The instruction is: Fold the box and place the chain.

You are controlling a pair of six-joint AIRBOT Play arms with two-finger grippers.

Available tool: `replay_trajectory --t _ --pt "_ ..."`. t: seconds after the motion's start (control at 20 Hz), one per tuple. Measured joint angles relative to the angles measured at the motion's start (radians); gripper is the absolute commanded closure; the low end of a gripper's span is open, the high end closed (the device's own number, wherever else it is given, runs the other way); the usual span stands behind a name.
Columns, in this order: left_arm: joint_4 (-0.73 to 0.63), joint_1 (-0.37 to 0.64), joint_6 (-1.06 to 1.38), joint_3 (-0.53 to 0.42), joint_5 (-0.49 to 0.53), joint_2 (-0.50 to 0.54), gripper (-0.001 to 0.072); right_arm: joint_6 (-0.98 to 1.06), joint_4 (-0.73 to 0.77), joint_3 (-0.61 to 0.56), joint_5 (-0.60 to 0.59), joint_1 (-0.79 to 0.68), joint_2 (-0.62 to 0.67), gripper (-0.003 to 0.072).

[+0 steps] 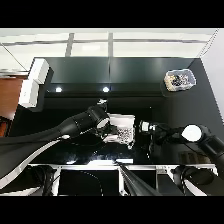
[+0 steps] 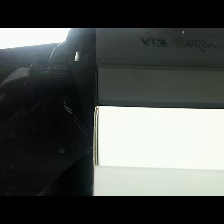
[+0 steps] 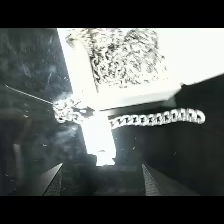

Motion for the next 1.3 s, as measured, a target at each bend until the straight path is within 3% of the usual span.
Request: replay_trajectory --t 0.45,1.3 --pt "0.000 0.000 0.000 0.000 -0.008 0.000 0.0680 -0.247 0.121 -0.011 -0.188 0.027 -0.136 0.0104" --pt "0.000 0.000 0.000 0.000 -0.021 0.000 0.0681 -0.462 0.206 -0.001 -0.119 0.029 -0.233 0.0132"
